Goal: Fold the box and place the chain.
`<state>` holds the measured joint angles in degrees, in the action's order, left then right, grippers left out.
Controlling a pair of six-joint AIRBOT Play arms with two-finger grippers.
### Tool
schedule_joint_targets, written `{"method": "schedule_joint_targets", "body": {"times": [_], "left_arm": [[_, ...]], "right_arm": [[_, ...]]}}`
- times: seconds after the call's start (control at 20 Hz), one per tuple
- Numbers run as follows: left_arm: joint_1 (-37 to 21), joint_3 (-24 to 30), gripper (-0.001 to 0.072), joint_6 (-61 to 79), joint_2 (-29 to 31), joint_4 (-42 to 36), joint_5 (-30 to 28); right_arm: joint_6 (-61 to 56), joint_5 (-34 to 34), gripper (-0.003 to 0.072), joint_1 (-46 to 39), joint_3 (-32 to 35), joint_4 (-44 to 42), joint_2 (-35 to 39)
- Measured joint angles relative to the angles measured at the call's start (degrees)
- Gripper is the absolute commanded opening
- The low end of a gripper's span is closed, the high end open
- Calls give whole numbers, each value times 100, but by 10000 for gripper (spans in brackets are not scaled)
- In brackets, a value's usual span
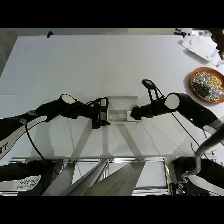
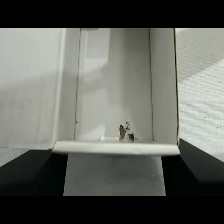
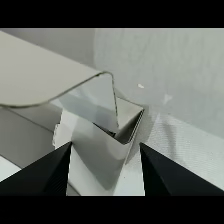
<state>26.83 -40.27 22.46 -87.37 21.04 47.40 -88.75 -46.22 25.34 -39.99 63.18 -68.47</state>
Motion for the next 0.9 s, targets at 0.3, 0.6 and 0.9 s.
{"method": "schedule_joint_targets", "body": {"times": [0.3,0.6,0.9], "left_arm": [[0,0,258,0,0,0,-2],[0,0,258,0,0,0,0],[0,0,258,0,0,0,-2]], "right_arm": [[-1659,-260,451,549,-560,1115,-402],[-2728,-610,429,918,-946,1764,-710],[-3451,-785,429,1187,-1025,2302,-833]]}}
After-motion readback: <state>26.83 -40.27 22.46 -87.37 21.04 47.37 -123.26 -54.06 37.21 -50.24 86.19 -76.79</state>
